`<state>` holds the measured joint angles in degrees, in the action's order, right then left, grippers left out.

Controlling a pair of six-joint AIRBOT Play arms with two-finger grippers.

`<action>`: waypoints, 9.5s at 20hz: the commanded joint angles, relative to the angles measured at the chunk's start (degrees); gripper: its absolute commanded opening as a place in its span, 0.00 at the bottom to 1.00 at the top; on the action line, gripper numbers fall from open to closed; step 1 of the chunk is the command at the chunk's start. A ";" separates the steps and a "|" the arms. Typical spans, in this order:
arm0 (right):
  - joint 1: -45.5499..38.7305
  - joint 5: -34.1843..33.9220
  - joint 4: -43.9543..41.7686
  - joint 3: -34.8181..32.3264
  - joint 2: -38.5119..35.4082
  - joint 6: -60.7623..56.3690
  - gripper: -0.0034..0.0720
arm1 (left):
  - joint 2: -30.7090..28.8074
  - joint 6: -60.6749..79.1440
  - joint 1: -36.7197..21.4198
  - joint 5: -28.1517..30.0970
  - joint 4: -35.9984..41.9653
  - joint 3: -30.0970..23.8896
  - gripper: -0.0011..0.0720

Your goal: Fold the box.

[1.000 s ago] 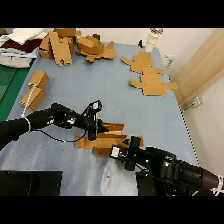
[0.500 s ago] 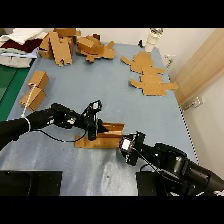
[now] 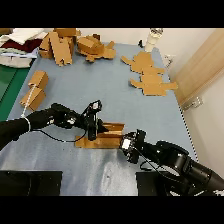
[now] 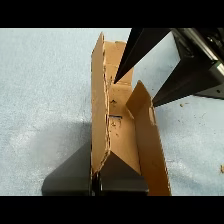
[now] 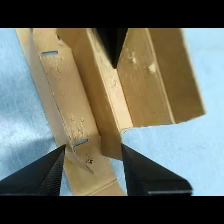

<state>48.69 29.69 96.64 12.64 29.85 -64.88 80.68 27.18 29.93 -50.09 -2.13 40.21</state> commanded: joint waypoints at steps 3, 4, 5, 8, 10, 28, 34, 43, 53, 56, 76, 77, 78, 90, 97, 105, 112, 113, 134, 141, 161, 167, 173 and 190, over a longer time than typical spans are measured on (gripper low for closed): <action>-0.26 -0.42 -1.11 0.63 2.64 2.40 0.78 | 0.04 0.02 0.00 0.02 0.00 0.02 0.03; -0.28 -0.61 -1.09 0.85 2.80 3.10 0.78 | 0.04 0.02 0.00 0.00 -0.02 0.02 0.03; -0.28 -0.76 -1.09 1.09 2.84 3.48 0.78 | 0.04 0.02 0.00 0.00 0.00 0.02 0.03; -1.99 -0.63 -1.29 1.99 2.93 3.48 0.78 | 0.04 0.00 0.00 0.02 0.00 0.02 0.03; -2.67 -0.22 -2.89 3.08 2.93 3.52 0.78 | 0.04 0.02 0.00 0.00 -0.02 0.02 0.03; -20.85 9.92 -43.89 7.96 13.53 51.12 0.78 | 0.04 0.02 0.00 0.00 -0.02 0.02 0.03; -22.25 11.91 -46.53 10.47 21.11 59.41 0.78 | 0.04 0.02 0.00 0.00 -0.02 0.02 0.03; -25.18 13.86 -47.04 10.49 22.99 59.39 0.78 | 0.04 0.02 0.00 0.00 -0.02 0.02 0.03; -25.00 15.78 -46.56 10.47 22.93 59.32 0.78 | 0.04 0.00 0.00 0.02 0.00 0.02 0.03; -25.00 15.98 -46.62 10.45 22.93 59.32 0.78 | 0.04 0.02 0.00 0.02 0.00 0.02 0.03; -24.65 11.85 -49.35 10.29 23.43 59.36 1.00 | 0.04 0.00 0.00 0.02 0.00 0.02 0.03; -24.65 11.87 -49.31 10.23 23.47 59.39 1.00 | 0.04 0.00 0.00 0.02 0.00 0.02 0.03; -24.65 11.87 -49.35 10.23 23.80 59.36 1.00 | 0.04 0.00 0.00 0.02 0.00 0.04 0.03; -24.65 11.85 -49.59 10.25 26.64 59.39 1.00 | 0.04 0.00 0.00 0.04 0.02 0.04 0.03; -24.61 11.87 -49.55 10.25 26.67 61.55 1.00 | 0.04 0.00 0.00 0.15 0.02 0.04 0.03; -24.61 11.87 -49.13 10.27 27.34 61.55 0.65 | 0.04 0.00 0.00 0.15 0.02 0.04 0.03; -24.61 11.85 -49.13 10.27 27.34 61.55 0.65 | 0.04 -0.11 0.00 0.66 0.07 0.04 0.03; -24.61 11.85 -49.13 10.27 27.34 61.55 0.65 | 0.04 -0.11 -0.02 0.70 0.07 0.07 0.03; -24.61 11.87 -49.11 10.27 27.34 61.53 0.65 | -16.85 -32.61 -6.56 4.87 -32.41 1.27 0.52; -24.61 11.87 -49.11 10.27 27.34 61.53 0.65 | -23.12 -88.41 -2.75 -20.81 -48.24 0.81 0.03; -24.61 11.82 -49.13 10.32 27.34 61.53 0.65 | -5.97 -85.99 7.10 15.21 -6.91 0.44 0.03; -24.61 11.85 -49.13 10.32 27.34 61.53 0.65 | -4.00 -99.10 10.45 13.07 -15.26 0.44 0.03; -24.61 11.85 -49.13 10.32 27.34 61.53 0.65 | -4.02 -102.38 10.34 14.14 -18.84 0.46 0.03; -24.61 13.38 -49.35 10.36 26.93 61.53 0.65 | -4.13 -101.22 6.47 13.68 -21.51 3.93 0.03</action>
<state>24.05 42.96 47.33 22.96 56.82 -3.33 76.58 -74.17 37.39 -35.35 -23.33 43.97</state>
